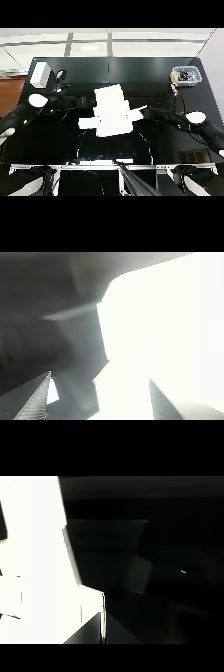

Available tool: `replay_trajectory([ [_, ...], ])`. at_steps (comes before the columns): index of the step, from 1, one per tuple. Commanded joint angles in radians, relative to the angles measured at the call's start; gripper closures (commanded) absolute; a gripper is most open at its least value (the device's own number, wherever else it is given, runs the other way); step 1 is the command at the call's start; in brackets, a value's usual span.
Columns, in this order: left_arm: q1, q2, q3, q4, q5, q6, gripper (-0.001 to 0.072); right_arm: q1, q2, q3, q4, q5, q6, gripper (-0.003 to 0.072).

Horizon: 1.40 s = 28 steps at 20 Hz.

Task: Fold the box and place the chain.

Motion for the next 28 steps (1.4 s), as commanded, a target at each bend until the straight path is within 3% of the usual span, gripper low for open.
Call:
replay_trajectory([
  [1,0.065,-0.187,0.121,-0.142,-0.280,0.000,0.0010,0.047,0.002,-0.018,0.013,-0.057,-0.003,0.0671],
  [3,0.101,-0.296,0.171,-0.192,-0.385,0.001,0.0010,0.047,0.002,-0.018,0.013,-0.045,-0.003,0.0671],
  [6,0.073,-0.422,0.242,-0.335,-0.452,0.091,0.0010,0.047,0.002,-0.018,0.013,-0.007,-0.003,0.0671],
  [11,0.016,-0.587,0.455,-0.154,-0.798,0.134,0.0026,0.047,0.003,-0.018,0.002,0.003,-0.004,0.0671],
  [14,0.010,-0.615,0.528,-0.008,-0.916,0.171,0.0242,0.047,0.003,-0.018,0.002,0.003,-0.004,0.0671],
  [17,0.011,-0.615,0.551,0.020,-0.943,0.245,0.0444,0.047,0.003,-0.018,0.002,0.003,-0.004,0.0671],
  [18,0.010,-0.615,0.555,0.020,-0.942,0.260,0.0478,0.047,0.003,-0.018,0.001,0.003,-0.004,0.0671],
  [20,0.011,-0.615,0.557,0.019,-0.931,0.295,0.0663,0.047,0.003,-0.018,0.001,0.003,-0.004,0.0671],
  [21,0.011,-0.615,0.557,0.020,-0.930,0.306,0.0684,0.047,0.003,-0.017,-0.006,-0.002,-0.004,0.0658],
  [23,0.011,-0.614,0.563,0.020,-0.927,0.307,0.0685,0.033,0.004,-0.010,-0.052,-0.015,-0.004,0.0215],
  [24,0.011,-0.611,0.569,0.021,-0.934,0.303,0.0686,0.002,0.012,0.013,-0.138,0.028,-0.003,0.0088],
  [28,0.002,-0.530,0.568,0.027,-0.933,0.305,0.0689,-0.210,0.079,0.172,-0.431,0.399,-0.002,0.0088],
])
